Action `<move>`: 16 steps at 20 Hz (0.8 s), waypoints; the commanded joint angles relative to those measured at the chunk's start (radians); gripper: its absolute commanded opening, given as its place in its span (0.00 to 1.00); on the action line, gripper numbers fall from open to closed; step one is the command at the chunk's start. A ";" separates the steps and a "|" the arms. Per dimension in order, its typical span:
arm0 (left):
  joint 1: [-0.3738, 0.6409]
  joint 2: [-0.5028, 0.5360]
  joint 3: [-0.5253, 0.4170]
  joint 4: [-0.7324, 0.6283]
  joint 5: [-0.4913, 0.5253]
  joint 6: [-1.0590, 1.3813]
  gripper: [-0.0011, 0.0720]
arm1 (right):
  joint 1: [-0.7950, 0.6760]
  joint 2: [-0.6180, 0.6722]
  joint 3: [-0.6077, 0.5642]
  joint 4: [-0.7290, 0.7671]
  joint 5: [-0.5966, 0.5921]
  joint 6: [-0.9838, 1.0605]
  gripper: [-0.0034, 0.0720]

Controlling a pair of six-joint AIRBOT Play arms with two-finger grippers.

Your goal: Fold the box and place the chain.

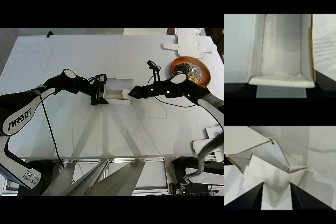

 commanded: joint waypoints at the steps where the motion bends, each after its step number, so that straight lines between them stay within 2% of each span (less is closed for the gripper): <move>1: 0.000 0.000 0.000 0.000 0.000 0.000 0.39 | 0.002 0.001 0.000 -0.032 -0.013 0.003 0.51; 2: 0.000 0.000 0.000 0.000 0.000 0.000 0.39 | 0.006 0.002 0.000 -0.033 -0.023 0.003 0.52; 4: 0.000 0.000 0.000 0.000 0.000 0.000 0.39 | 0.031 0.002 0.000 -0.032 -0.057 0.004 0.61; 5: 0.000 0.000 0.000 0.000 0.000 0.000 0.39 | 0.048 0.002 0.000 -0.032 -0.072 0.006 0.61; 11: 0.000 0.000 0.000 0.000 0.000 0.000 0.39 | 0.101 0.002 0.000 -0.034 -0.145 0.102 0.61; 16: 0.000 0.000 0.000 0.000 0.000 0.000 0.39 | 0.101 0.002 0.000 -0.187 -0.171 0.202 0.61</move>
